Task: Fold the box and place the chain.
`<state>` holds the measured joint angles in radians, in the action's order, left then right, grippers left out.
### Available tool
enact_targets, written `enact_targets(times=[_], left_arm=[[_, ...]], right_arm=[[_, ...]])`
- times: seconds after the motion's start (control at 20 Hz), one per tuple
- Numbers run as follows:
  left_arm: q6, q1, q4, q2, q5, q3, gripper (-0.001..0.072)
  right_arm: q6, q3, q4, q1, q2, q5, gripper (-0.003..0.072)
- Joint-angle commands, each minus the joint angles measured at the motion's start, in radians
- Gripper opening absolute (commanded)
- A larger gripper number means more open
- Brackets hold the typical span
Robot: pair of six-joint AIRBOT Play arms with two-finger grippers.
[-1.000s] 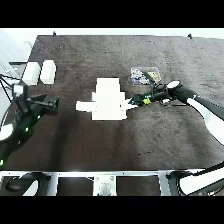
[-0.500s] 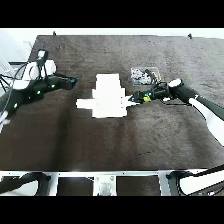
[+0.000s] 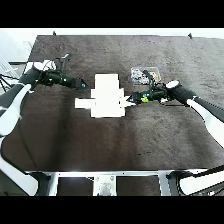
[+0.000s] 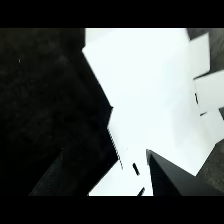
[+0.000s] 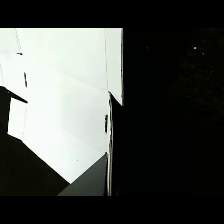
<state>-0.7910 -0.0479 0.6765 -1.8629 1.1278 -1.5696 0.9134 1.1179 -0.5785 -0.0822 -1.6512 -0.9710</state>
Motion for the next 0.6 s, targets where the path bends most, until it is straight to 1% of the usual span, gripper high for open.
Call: enact_targets(times=[0.0, 0.1, 0.2, 0.3, 0.4, 0.55], left_arm=[[-0.077, -0.019, 0.084, -0.139, 0.132, -0.179, 0.0592], [-0.106, -0.024, 0.074, -0.178, 0.152, -0.248, 0.0592], [-0.127, -0.024, 0.068, -0.226, 0.242, -0.324, 0.0591], [-0.145, -0.024, 0.052, -0.270, 0.287, -0.381, 0.0591], [-0.143, -0.032, 0.021, -0.303, 0.305, -0.414, 0.0591], [-0.121, -0.059, -0.002, -0.329, 0.299, -0.420, 0.0591]], right_arm=[[-0.010, -0.005, -0.001, -0.002, 0.000, 0.007, 0.0007], [-0.021, -0.006, 0.000, -0.002, 0.000, 0.008, 0.0008], [-0.025, -0.006, 0.000, -0.002, 0.000, 0.014, 0.0008], [-0.026, -0.006, 0.002, -0.002, 0.000, 0.018, 0.0008], [-0.029, -0.008, 0.002, -0.002, 0.000, 0.018, 0.0008], [-0.029, -0.009, 0.002, -0.002, 0.000, 0.018, 0.0008]])
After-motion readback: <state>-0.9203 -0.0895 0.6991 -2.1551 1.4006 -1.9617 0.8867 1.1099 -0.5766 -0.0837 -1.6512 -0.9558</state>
